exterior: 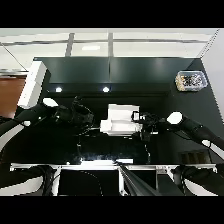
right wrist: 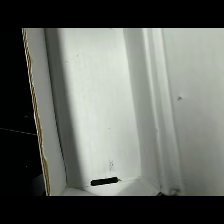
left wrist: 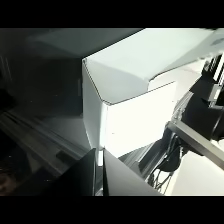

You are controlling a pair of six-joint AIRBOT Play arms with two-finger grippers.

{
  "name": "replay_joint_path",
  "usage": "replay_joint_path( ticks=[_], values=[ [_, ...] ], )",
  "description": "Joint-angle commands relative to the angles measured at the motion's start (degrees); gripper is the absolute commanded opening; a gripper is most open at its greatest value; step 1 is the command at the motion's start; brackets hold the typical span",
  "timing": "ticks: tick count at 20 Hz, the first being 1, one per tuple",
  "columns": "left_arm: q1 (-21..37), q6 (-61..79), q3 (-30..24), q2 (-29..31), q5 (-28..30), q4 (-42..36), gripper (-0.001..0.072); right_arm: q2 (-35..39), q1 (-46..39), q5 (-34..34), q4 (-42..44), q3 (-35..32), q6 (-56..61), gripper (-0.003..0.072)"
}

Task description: Fold the box and place the chain.

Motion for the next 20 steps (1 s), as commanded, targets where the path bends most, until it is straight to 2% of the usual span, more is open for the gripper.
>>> replay_joint_path(
  ticks=[1,5,6,8,9,11,16,20],
  values=[
    [0.00,2.08,0.92,-0.02,-1.46,0.31,0.0077,0.02,0.02,0.31,-0.20,0.00,-0.07,0.0131],
    [-0.11,3.10,2.25,-0.02,-3.43,0.04,0.0079,0.02,0.02,0.31,-0.17,0.00,-0.07,0.0131],
    [-0.11,3.13,2.69,-0.02,-3.65,0.04,0.0134,0.02,0.02,0.28,-0.15,0.00,-0.07,0.0131],
    [-0.11,3.08,3.52,-0.02,-3.78,0.04,0.0376,0.02,0.02,0.28,-0.17,0.00,-0.07,0.0131],
    [-0.11,3.08,3.76,-0.04,-3.76,0.02,0.0456,0.02,0.02,0.28,-0.17,0.00,-0.07,0.0131],
    [-0.46,3.08,3.78,-0.11,-3.63,-0.07,0.0524,0.02,0.02,0.28,-0.17,0.00,-0.07,0.0131],
    [-4.09,3.10,3.78,-0.28,-2.12,0.04,0.0540,0.02,0.02,0.11,-0.17,0.00,-0.07,0.0131],
    [-4.13,3.06,3.80,-0.28,-1.99,-0.70,0.0540,0.02,0.02,0.11,-0.17,0.00,-0.09,0.0131]
  ],
)
